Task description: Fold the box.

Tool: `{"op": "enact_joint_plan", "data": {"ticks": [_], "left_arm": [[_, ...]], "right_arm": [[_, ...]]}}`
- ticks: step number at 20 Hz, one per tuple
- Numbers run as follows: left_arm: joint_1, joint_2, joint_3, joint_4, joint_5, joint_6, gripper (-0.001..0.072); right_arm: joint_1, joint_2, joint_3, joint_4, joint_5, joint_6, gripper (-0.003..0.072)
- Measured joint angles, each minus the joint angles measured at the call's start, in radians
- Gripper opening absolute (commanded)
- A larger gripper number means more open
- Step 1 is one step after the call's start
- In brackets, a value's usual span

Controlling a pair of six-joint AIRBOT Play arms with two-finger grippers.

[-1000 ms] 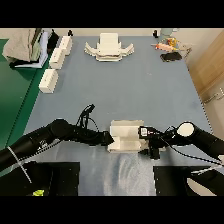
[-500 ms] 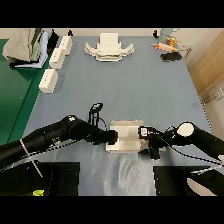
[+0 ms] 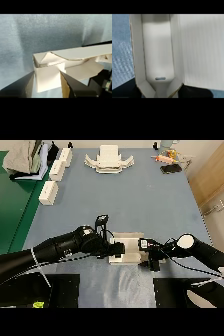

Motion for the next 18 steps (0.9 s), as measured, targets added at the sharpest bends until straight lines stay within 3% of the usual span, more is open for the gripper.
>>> {"op": "enact_joint_plan", "data": {"ticks": [4,5,18], "left_arm": [[-0.025,-0.012,0.014,0.011,-0.015,-0.066,0.0458],[-0.031,-0.017,0.016,0.014,-0.023,-0.084,0.0406],[-0.08,-0.145,0.13,0.166,-0.204,-0.263,0.0403]], "right_arm": [[0.0,0.0,0.0,0.0,0.0,0.0,0.0549],[0.0,0.0,0.0,0.0,0.0,0.0,0.0549],[0.0,0.0,0.0,0.0,0.0,0.0,0.0549]]}}
